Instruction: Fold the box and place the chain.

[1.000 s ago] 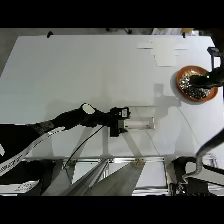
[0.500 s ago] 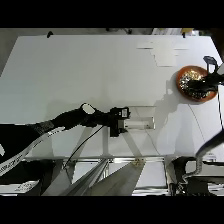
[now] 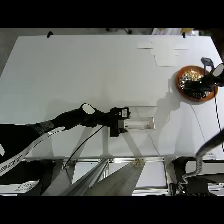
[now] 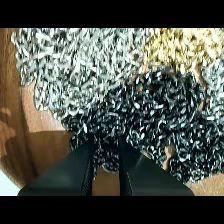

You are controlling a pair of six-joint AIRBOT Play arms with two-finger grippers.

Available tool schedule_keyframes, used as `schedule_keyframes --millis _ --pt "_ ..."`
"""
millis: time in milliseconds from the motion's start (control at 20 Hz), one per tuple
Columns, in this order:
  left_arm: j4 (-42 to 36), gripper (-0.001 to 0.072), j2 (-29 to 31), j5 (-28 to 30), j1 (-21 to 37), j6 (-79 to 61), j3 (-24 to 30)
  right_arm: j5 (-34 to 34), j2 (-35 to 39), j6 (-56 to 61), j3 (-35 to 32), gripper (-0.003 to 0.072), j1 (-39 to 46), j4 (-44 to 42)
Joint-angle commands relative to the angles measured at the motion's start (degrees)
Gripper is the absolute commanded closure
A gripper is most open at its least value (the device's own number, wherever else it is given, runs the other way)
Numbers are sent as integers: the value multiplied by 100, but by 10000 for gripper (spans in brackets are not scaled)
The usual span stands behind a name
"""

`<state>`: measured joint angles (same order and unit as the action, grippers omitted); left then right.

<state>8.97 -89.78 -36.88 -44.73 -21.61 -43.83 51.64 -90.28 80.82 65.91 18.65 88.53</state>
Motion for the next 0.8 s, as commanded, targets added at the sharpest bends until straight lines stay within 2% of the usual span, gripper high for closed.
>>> schedule_keyframes --millis 0,200,250,300,450,750 --pt "2 538 -2 0 0 -2 0 -155 -35 33 2 602 4 0" --pt "2 538 -2 0 0 -2 0 -131 -35 33 4 612 4 0" --pt "2 538 -2 0 0 -2 0 -114 -35 31 4 658 4 0" --pt "2 538 -2 0 0 -2 0 -79 -31 31 4 672 4 -2" --pt "2 538 -2 0 0 -2 0 238 153 -7 4 673 4 -7" --pt "2 538 -2 0 0 -2 0 1222 1596 -343 4 673 4 -472"
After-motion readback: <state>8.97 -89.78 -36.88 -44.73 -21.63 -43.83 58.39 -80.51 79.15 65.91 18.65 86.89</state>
